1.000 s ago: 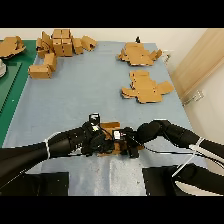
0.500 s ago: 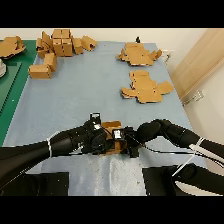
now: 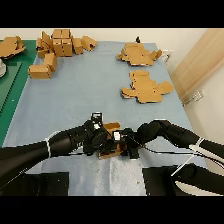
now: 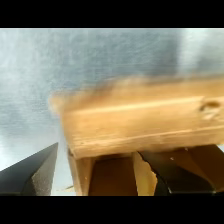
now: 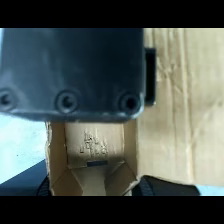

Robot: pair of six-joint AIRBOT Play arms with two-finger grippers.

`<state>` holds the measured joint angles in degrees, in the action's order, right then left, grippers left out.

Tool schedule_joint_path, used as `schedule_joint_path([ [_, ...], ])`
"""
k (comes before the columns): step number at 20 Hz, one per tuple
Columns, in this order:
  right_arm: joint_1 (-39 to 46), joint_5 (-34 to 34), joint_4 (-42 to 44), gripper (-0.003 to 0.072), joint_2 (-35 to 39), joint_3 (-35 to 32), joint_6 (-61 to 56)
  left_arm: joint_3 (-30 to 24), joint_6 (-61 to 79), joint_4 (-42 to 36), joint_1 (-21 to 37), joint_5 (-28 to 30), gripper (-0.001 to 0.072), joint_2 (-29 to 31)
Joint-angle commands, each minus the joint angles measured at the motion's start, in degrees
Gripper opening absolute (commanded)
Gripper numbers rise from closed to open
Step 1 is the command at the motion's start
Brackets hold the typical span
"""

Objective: Fold the box.

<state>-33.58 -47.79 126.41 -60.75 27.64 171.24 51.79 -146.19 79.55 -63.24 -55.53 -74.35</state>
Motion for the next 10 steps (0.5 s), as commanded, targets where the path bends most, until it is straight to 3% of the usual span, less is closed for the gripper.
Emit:
schedule_joint_path([
  [1,-0.04,0.33,-0.15,0.0572,0.00,0.02,-0.20,0.11,0.02,0.39,0.13,-0.68,0.0697,1.73],
  [4,-0.04,0.33,-0.15,0.0572,0.00,0.02,-0.20,0.11,-1.27,3.41,0.13,-3.41,0.0697,5.42],
  [7,-0.04,0.35,-0.15,0.0572,0.00,0.02,-0.17,0.11,-3.37,9.03,0.31,-11.15,0.0674,9.11],
  [9,-0.04,0.37,-0.15,0.0572,0.00,0.02,-0.17,0.11,-3.34,10.32,0.85,-13.99,0.0572,10.86],
  [10,-0.04,0.37,-0.15,0.0572,0.00,0.02,-0.17,0.11,-3.17,11.02,0.85,-14.67,0.0425,11.52],
])
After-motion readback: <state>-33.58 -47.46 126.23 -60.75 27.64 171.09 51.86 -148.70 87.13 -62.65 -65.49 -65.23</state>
